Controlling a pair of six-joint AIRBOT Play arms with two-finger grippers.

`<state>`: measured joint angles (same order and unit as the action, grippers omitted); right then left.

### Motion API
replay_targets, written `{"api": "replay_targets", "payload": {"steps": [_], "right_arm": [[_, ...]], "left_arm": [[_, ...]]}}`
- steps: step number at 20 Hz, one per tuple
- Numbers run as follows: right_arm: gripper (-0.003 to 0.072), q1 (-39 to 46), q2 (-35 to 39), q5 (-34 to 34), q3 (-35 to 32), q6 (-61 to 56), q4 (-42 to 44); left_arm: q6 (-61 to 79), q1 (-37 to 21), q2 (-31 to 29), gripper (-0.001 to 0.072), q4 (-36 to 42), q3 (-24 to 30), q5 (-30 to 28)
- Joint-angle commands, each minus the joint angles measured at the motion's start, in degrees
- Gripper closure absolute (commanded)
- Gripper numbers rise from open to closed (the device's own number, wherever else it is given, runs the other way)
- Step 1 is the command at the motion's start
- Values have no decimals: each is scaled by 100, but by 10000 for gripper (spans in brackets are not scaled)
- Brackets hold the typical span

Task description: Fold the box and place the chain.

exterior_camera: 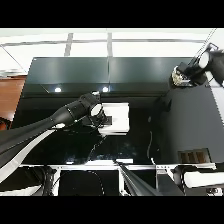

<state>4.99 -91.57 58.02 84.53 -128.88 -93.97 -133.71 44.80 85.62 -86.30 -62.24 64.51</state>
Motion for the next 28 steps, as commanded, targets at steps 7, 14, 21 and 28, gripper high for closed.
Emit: {"api": "replay_targets", "payload": {"steps": [7, 14, 21, 28], "right_arm": [[60, 693, -1888, 717, 2315, -1451, 1458], [61, 726, -2184, 595, 2323, -1456, 1602], [156, 726, -2358, 358, 2323, -1434, 1593], [672, 728, -2105, 323, 2330, 428, 1580]], "left_arm": [[-7, -2, 4, 683, -2, 0, 24], [-7, -2, 4, 683, 0, 0, 24], [-7, -2, 4, 683, -2, 0, 9], [-7, -2, 4, 683, -2, 0, 4]]}}
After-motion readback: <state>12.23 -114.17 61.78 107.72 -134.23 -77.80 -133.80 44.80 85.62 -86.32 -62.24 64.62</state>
